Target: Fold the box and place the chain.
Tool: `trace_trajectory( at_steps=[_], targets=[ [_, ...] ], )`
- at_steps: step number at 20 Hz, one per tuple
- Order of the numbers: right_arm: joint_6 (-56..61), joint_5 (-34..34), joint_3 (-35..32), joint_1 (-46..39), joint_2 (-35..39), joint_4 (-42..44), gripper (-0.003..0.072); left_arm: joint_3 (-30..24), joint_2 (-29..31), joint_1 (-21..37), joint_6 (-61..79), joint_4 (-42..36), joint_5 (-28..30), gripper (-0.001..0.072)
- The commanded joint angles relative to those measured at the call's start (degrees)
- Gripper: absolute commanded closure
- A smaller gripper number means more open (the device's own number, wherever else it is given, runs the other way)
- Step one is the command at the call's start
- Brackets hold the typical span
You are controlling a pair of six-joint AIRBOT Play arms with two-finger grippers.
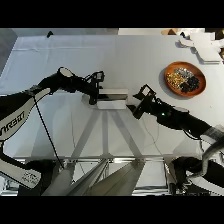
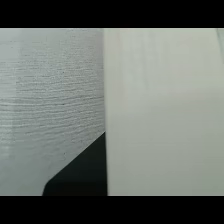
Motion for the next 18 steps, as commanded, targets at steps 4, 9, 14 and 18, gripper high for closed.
trace_trajectory(
  at_steps=[4,9,14,18],
  targets=[
    [0.2,-0.3,0.3,0.1,0.0,-0.7,0.0107,0.0,0.0,0.0,0.1,0.0,-0.4,0.0698],
    [8.9,-2.7,0.3,0.1,0.0,-14.0,0.0106,0.0,0.0,0.0,0.1,0.0,-0.4,0.0698],
    [15.2,-2.2,0.3,0.1,0.0,-21.0,0.0106,0.0,0.0,0.0,0.1,0.0,-0.4,0.0698],
    [15.2,-0.1,0.3,0.1,0.0,-22.7,0.0106,0.0,0.0,0.0,0.1,0.0,-0.4,0.0698]
  ],
)
